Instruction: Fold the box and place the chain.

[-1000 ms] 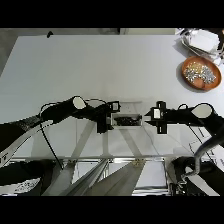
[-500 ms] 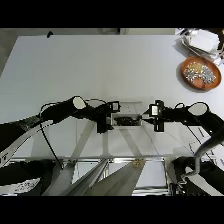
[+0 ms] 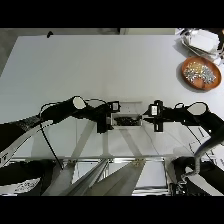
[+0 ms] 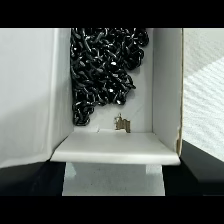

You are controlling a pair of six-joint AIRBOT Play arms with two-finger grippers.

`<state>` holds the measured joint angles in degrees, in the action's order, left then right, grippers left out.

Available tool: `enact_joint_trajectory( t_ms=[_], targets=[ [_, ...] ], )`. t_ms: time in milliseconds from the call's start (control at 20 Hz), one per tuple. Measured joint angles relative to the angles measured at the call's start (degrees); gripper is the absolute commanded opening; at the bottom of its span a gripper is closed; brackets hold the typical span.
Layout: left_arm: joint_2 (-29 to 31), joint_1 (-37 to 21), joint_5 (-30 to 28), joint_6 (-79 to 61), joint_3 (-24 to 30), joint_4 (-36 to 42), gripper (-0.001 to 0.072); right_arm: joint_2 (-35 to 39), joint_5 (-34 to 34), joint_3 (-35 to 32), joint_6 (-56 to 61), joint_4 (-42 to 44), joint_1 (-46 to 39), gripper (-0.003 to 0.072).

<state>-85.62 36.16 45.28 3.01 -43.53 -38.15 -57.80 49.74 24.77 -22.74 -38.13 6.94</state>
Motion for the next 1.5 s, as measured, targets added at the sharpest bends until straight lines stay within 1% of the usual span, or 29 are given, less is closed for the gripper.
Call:
enact_joint_trajectory(
  t_ms=[50, 100, 150, 250, 300, 450, 600, 800, 950, 1150, 1300, 1500],
  targets=[
    [0.00, 0.02, 0.00, 0.00, 0.00, 0.00, 0.0316, -0.11, 0.07, 0.00, 0.00, 0.04, 0.59, 0.0141],
    [0.00, 0.02, 0.00, -0.02, 0.00, 0.00, 0.0316, -0.26, -0.15, 0.00, -0.04, -0.04, 1.11, 0.0063],
    [0.00, 0.00, 0.00, -0.02, 0.00, 0.00, 0.0316, -0.52, -0.50, 0.00, -0.04, -0.28, 1.62, 0.0036],
    [0.00, 0.02, 0.00, -0.02, 0.00, 0.00, 0.0316, -1.03, -0.90, 0.02, 0.02, -0.96, 2.27, 0.0036],
    [0.00, 0.00, 0.00, -0.02, 0.00, -0.02, 0.0316, -1.20, -0.98, 0.02, 0.15, -1.51, 2.47, 0.0016],
    [0.00, 0.00, 0.00, 0.00, 0.00, 0.00, 0.0316, -1.46, -1.05, 0.00, 0.48, -3.34, 2.73, 0.0016],
    [0.00, 0.02, 0.00, 0.00, 0.00, 0.00, 0.0316, -1.36, -2.54, 0.00, 2.86, -5.29, 2.80, 0.0016],
    [0.00, 0.00, 0.00, 0.00, 0.00, 0.00, 0.0316, 0.22, -3.41, 0.00, 5.77, -7.48, 2.80, 0.0016],
    [0.00, 0.00, 0.00, 0.00, 0.00, 0.00, 0.0316, 3.10, -3.58, 0.00, 9.68, -10.05, 2.80, 0.0016],
    [0.00, 0.00, 0.00, 0.00, 0.00, 0.00, 0.0316, 8.72, -2.71, -0.02, 19.08, -11.89, 2.82, 0.0016],
    [0.00, 0.02, 0.00, 0.00, 0.00, 0.00, 0.0316, 12.70, -1.31, -0.02, 26.10, -9.81, 2.82, 0.0016],
    [0.00, 0.00, 0.00, 0.00, 0.00, 0.00, 0.0316, 15.12, 0.59, -0.02, 32.00, -0.44, 3.02, 0.0017]
  ],
)
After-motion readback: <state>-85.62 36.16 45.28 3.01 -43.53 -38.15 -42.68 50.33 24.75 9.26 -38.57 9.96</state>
